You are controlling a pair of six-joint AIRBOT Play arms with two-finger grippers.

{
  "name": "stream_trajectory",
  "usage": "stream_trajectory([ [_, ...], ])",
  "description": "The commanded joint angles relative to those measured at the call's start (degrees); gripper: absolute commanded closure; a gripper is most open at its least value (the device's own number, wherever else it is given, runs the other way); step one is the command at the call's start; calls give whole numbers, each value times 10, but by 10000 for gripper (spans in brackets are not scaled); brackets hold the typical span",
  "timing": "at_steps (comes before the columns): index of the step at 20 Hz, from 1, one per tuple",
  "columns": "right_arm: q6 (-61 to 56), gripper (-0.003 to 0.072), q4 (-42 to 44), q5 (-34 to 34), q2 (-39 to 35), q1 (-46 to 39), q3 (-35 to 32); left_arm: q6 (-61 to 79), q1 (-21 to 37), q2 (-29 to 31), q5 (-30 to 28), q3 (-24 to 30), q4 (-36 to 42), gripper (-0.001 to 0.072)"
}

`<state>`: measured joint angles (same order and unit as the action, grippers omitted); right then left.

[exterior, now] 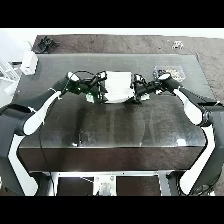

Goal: Fold the box and place the chain.

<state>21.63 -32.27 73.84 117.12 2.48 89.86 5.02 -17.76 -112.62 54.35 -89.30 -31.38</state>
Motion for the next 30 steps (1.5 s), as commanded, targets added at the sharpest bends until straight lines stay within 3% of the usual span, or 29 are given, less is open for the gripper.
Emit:
stream_trajectory([
  [1, 0, 56, -1, 3, 0, 1, 0, 0, 1, 0, -30, -1, -15, 73],
  [2, 0, 57, -1, 3, 0, 1, 0, 1, 2, 0, -29, -1, -25, 135],
  [5, 0, 56, -1, 3, 0, 1, 0, 0, 12, 1, -22, -1, -25, 137],
  [6, 0, 56, -1, 3, 0, 1, 0, 0, 16, 2, -21, -1, -25, 270],
  [7, 0, 56, -1, 3, 0, 1, 0, 0, 20, 3, -13, -2, -25, 464],
  [9, 0, 56, -1, 3, 0, 1, 0, 0, 30, 6, 3, -5, -22, 494],
  [10, 0, 56, -1, 3, 0, 1, 0, 4, 37, 9, 19, -5, -18, 643],
  [11, 0, 56, -1, 3, 0, 1, 0, 18, 44, 14, 44, -5, -10, 685],
  [15, 0, 56, -1, 3, 0, 1, 0, 23, 73, 38, 107, -5, 24, 687],
  [18, 0, 56, -1, 3, 0, 1, 0, -20, 95, 69, 105, -4, 31, 690],
  [24, 0, 56, -1, 3, 0, 1, 0, -286, 150, 149, 106, 29, -4, 690],
  [30, 0, 57, -1, 3, 0, 1, 0, -507, 179, 152, 93, 77, -49, 690],
])
